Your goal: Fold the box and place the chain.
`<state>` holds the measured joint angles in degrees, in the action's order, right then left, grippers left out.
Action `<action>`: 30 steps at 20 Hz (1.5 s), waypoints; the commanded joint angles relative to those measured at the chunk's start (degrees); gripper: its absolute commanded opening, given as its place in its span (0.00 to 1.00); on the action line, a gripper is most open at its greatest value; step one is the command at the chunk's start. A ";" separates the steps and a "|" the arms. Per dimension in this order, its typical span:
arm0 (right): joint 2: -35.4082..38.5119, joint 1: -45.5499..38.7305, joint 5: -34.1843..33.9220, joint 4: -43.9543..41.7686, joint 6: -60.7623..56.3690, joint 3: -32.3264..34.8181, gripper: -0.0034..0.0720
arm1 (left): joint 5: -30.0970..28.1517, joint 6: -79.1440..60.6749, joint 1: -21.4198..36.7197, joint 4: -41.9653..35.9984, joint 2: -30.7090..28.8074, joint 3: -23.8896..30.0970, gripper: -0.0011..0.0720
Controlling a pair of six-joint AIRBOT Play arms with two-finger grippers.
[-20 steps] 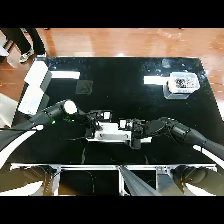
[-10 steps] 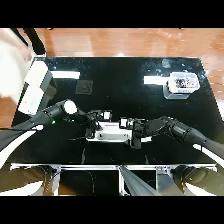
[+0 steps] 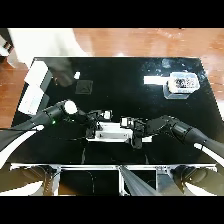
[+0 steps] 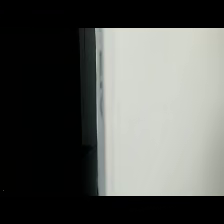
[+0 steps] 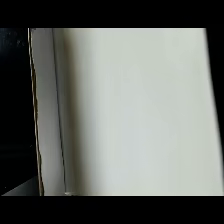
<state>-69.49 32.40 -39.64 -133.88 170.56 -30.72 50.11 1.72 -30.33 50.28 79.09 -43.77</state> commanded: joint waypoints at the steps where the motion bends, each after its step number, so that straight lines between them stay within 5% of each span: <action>1: 0.04 -0.02 -0.04 1.31 -1.11 0.02 0.77 | -0.09 0.02 0.02 0.02 0.00 -0.04 0.05; 4: 0.07 -0.02 -0.11 1.55 -1.29 0.02 0.77 | -0.07 0.02 0.02 0.02 0.00 -0.04 0.05; 6: 0.04 -0.02 -0.07 1.73 -1.31 0.02 0.93 | -0.07 0.02 0.02 0.02 0.00 -0.04 0.05; 30: 0.04 0.00 0.20 4.39 -3.63 0.02 0.88 | -0.07 0.02 0.02 0.00 0.00 -0.04 0.05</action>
<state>-69.41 32.40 -39.16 -129.60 167.00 -30.72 50.06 1.78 -30.33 50.28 79.11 -43.77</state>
